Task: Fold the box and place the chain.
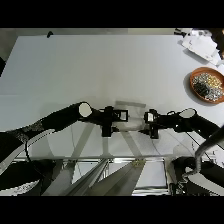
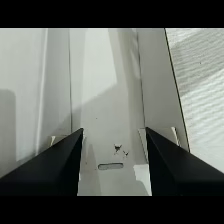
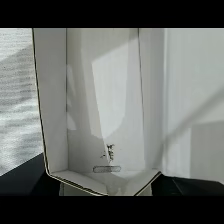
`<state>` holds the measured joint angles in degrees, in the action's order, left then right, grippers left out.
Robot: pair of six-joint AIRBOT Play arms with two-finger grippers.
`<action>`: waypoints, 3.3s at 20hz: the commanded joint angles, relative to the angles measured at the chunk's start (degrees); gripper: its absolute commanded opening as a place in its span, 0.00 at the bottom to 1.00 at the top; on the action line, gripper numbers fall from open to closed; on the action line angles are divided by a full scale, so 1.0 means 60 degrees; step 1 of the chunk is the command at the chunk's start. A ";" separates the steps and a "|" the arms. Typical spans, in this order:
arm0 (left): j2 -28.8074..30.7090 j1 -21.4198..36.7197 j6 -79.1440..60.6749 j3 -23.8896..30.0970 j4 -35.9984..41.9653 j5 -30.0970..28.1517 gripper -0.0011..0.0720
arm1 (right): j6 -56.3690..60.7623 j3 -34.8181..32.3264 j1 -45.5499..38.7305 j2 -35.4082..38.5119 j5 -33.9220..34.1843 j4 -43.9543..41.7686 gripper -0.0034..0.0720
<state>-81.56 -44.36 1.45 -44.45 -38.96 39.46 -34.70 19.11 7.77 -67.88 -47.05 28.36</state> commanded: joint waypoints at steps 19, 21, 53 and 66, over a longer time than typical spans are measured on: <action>0.2157 0.4095 0.9038 0.0208 -0.1657 0.3391 0.02 | 0.0029 -0.0004 -0.0004 0.0000 -0.0036 0.0011 0.63; 0.1530 0.3971 0.9890 0.0211 -0.1486 0.3366 0.02 | 0.0029 -0.0004 -0.0007 0.0000 -0.0040 0.0015 0.63; -0.0193 0.3136 1.1369 0.0211 -0.1005 0.2922 0.02 | 0.0029 -0.0004 -0.0004 0.0000 -0.0044 0.0015 0.63; 0.0025 0.2852 1.0553 0.0186 0.0036 0.2382 0.04 | 0.0029 -0.0004 -0.0007 0.0000 -0.0040 0.0015 0.63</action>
<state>-82.59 -27.20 67.90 -43.22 -41.60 54.39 -34.54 19.09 7.77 -67.90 -47.29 28.45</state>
